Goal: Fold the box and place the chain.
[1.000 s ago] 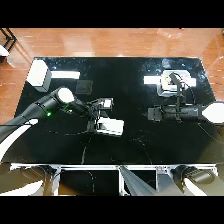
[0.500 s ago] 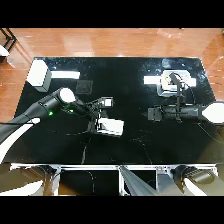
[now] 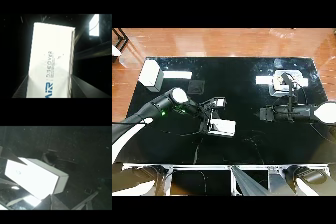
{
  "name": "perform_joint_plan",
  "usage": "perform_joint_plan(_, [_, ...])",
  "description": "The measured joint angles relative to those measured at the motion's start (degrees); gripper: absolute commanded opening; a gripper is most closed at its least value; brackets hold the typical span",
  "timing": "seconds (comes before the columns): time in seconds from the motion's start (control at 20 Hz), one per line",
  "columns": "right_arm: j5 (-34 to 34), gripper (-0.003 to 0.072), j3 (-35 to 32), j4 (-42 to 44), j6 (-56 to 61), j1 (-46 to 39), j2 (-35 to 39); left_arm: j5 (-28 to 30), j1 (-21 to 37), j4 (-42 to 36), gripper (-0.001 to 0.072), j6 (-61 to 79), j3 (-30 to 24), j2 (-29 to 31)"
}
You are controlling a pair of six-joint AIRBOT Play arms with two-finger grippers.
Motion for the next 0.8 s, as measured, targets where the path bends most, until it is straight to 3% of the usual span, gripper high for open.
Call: perform_joint_plan(0.8, [0.0, 0.0028, 0.0, 0.0, 0.0, 0.0, 0.0, 1.5, -0.7, 2.2, 0.0639, 0.0, -0.1, -0.7])
